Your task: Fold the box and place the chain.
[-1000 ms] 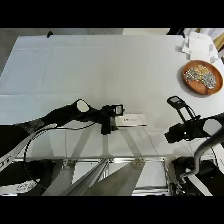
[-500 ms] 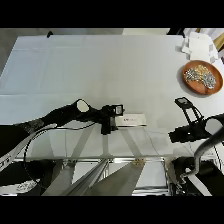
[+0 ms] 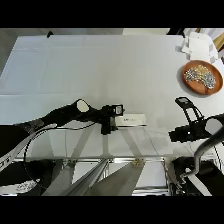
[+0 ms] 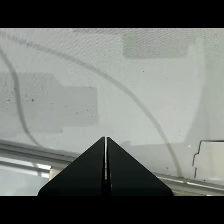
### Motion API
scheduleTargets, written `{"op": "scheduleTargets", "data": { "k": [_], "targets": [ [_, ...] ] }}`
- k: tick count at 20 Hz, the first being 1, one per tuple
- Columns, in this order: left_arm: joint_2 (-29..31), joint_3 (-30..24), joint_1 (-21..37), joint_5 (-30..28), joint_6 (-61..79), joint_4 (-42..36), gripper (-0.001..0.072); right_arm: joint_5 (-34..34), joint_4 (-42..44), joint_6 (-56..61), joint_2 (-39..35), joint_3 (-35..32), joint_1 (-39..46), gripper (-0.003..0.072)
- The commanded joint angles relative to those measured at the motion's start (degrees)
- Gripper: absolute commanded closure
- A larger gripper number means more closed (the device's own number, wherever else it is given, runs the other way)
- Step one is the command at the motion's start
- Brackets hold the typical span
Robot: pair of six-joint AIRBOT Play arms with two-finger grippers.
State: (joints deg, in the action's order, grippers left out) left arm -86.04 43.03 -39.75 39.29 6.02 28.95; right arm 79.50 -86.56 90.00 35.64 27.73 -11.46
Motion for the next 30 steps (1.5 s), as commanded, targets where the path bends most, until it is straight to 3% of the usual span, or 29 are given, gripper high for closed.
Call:
{"op": "scheduleTargets", "data": {
  "k": [1,10,11,12,14,17,22,26,30],
  "targets": [
    [0.04,0.02,0.02,-0.04,0.02,0.0,0.0435,0.0,0.07,0.02,-0.04,-0.04,0.04,0.067],
    [0.04,0.0,0.02,-1.77,0.0,-1.07,0.0437,0.0,0.04,0.02,-0.04,-0.04,0.04,0.067],
    [0.11,0.0,0.02,-2.19,0.04,-1.07,0.0495,0.0,0.07,0.02,-0.04,-0.04,0.04,0.067],
    [0.59,0.02,0.31,-2.45,-0.07,-0.83,0.0707,0.0,0.04,0.02,-0.04,-0.04,0.04,0.067],
    [3.04,0.0,2.12,-2.69,-4.87,-0.52,0.0703,0.0,0.04,0.02,-0.04,-0.04,0.04,0.067],
    [9.22,0.0,8.9,-2.51,-19.76,7.02,0.0703,0.0,0.04,0.02,-0.04,-0.04,0.04,0.067],
    [20.11,0.0,27.15,2.99,-51.08,32.63,0.0704,0.0,0.04,0.02,-0.04,-0.04,0.04,0.067],
    [25.94,-0.02,42.42,8.85,-57.86,33.55,0.0704,0.0,0.04,0.02,-0.04,-0.04,0.04,0.067],
    [25.97,-0.9,52.17,12.94,-63.8,37.88,0.0704,0.0,0.04,0.02,-0.04,-0.04,0.04,0.067]
  ]
}}
